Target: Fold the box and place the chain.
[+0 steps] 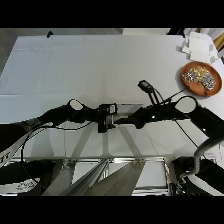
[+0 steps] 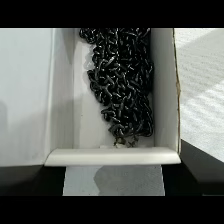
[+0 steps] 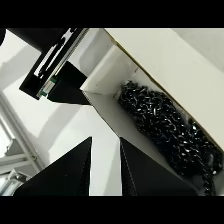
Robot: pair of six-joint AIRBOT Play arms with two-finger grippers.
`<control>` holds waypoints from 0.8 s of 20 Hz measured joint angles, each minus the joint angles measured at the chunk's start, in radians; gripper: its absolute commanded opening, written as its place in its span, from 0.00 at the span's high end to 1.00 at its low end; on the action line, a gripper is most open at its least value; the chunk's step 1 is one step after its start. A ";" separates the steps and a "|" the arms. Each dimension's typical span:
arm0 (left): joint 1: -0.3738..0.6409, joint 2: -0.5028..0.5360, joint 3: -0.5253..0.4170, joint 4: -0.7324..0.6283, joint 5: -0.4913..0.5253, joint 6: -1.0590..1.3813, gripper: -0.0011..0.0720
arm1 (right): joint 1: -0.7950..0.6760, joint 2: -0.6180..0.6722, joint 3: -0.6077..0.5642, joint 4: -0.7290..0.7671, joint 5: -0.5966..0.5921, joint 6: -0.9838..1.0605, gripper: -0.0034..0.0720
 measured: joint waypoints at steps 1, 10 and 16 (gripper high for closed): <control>0.000 0.000 0.000 0.000 0.000 0.000 0.53 | -0.026 0.027 0.000 -0.007 0.019 0.007 0.70; 0.000 0.000 0.000 0.000 0.000 0.000 0.53 | -0.289 0.217 -0.003 -0.454 0.099 0.388 0.68; 0.000 0.000 0.000 0.000 0.000 0.000 0.53 | -0.261 0.120 -0.012 -0.537 0.039 0.443 0.59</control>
